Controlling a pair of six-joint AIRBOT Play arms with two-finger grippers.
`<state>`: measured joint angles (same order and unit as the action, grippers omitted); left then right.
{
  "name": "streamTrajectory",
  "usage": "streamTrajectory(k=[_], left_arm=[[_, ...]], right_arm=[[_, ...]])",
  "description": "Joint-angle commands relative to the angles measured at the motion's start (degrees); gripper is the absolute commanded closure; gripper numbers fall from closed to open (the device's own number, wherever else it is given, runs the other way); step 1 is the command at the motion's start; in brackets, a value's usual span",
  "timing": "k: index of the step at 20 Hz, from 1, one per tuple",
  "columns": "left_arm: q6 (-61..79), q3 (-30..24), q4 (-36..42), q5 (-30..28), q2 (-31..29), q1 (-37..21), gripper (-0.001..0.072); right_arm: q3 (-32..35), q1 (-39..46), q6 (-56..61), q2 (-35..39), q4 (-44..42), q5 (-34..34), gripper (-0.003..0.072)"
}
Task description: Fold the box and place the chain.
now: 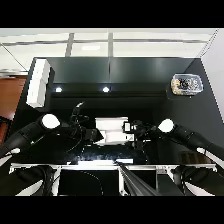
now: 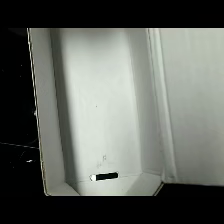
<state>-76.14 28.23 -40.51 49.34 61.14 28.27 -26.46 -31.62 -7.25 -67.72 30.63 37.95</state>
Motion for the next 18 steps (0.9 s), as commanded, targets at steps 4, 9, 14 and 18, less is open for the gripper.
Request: streamTrajectory(k=[4, 9, 14, 18], left_arm=[[-5.6, 0.1, -1.2, -6.9, 0.0, 4.5, 0.0006], [-7.1, 0.1, -1.2, -8.0, 0.0, 4.6, 0.0016], [-7.1, 0.1, -2.5, -8.0, 0.0, 4.6, 0.0017], [-7.1, 0.1, -2.5, -8.0, 0.0, 4.6, 0.0018]], right_arm=[[0.0, 0.0, 0.0, 0.0, 0.0, 0.0, 0.0324], [0.0, 0.0, 0.0, 0.0, 0.0, 0.0, 0.0323], [0.0, 0.0, 0.0, 0.0, 0.0, 0.0, 0.0323], [0.0, 0.0, 0.0, 0.0, 0.0, 0.0, 0.0323]])
